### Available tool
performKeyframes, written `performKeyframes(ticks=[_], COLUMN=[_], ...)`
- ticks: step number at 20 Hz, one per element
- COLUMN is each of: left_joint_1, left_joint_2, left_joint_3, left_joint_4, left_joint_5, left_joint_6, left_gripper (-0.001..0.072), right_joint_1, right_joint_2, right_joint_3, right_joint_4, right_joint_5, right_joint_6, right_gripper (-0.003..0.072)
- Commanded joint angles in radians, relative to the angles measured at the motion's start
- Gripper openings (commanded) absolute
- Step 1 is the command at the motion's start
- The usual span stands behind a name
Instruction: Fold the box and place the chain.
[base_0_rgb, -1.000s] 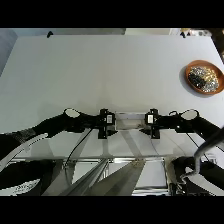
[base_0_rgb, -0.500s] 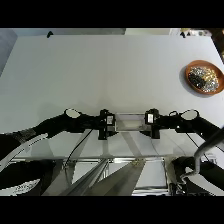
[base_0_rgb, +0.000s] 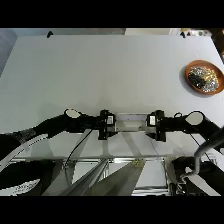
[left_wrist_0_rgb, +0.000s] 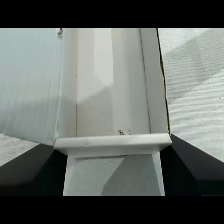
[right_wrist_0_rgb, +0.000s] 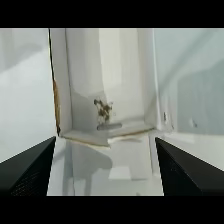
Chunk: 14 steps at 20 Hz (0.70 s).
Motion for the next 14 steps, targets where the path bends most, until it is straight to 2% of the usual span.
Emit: performKeyframes(ticks=[1, 7, 8, 9, 10, 11, 12, 14], left_joint_1=[0.001, 0.001, 0.001, 0.001, 0.001, 0.001, 0.001, 0.001], left_joint_2=[0.0, 0.0, 0.0, 0.0, 0.0, 0.0, 0.0, 0.0], left_joint_3=[0.0, -0.001, 0.0, -0.001, 0.0, 0.0, -0.001, 0.0], left_joint_4=[-0.001, -0.001, 0.0, -0.001, -0.001, -0.001, 0.0, -0.001], left_joint_5=[0.002, 0.001, 0.002, 0.001, 0.002, 0.002, 0.002, 0.001], left_joint_6=[-0.001, -0.001, -0.001, -0.001, -0.001, -0.001, -0.001, -0.001], left_gripper=[0.0135, 0.0135, 0.0135, 0.0135, 0.0135, 0.0135, 0.0135, 0.0135], right_joint_1=[-0.001, -0.001, 0.0, 0.0, 0.0, 0.0, 0.0, 0.0], right_joint_2=[0.095, 0.332, 0.364, 0.386, 0.392, 0.389, 0.385, 0.364], right_joint_3=[0.0, 0.0, 0.0, 0.0, 0.0, 0.0, 0.0, 0.0], right_joint_4=[-0.086, -0.173, -0.146, -0.079, 0.004, 0.094, 0.161, 0.241], right_joint_5=[0.008, 0.057, 0.079, 0.096, 0.108, 0.126, 0.135, 0.093], right_joint_6=[0.174, 0.384, 0.388, 0.388, 0.389, 0.385, 0.359, 0.316], right_gripper=[0.0692, 0.0673, 0.0595, 0.0481, 0.0334, 0.0135, 0.0014, 0.0018])
